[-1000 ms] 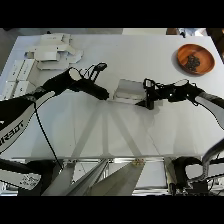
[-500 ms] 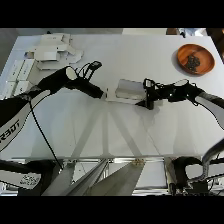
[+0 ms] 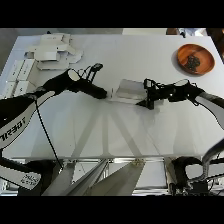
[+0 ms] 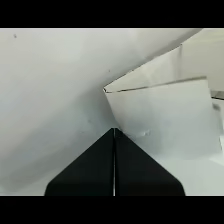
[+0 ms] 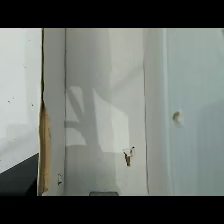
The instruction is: Fold the box and place the chain.
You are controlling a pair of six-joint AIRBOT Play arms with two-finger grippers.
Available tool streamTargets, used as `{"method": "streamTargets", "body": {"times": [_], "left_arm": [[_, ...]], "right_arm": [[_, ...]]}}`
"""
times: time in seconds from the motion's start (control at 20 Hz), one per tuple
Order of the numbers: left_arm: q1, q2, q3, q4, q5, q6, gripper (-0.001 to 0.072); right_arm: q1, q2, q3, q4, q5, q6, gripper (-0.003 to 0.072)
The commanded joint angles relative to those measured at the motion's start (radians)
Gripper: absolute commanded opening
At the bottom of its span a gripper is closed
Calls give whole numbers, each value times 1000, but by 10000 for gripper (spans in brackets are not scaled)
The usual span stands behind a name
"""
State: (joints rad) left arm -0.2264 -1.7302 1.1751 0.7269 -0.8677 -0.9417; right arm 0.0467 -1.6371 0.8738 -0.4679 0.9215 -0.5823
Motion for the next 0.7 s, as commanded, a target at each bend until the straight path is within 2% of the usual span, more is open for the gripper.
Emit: {"method": "streamTargets", "body": {"times": [0.0, 0.65], "left_arm": [[-2, 2, 1, -127, -14, 52, 13], [4, 76, 1, -125, -7, 98, 24]], "right_arm": [[1, 0, 1, 4, 6, -1, 499], [1, 0, 1, 4, 6, -1, 499]]}}
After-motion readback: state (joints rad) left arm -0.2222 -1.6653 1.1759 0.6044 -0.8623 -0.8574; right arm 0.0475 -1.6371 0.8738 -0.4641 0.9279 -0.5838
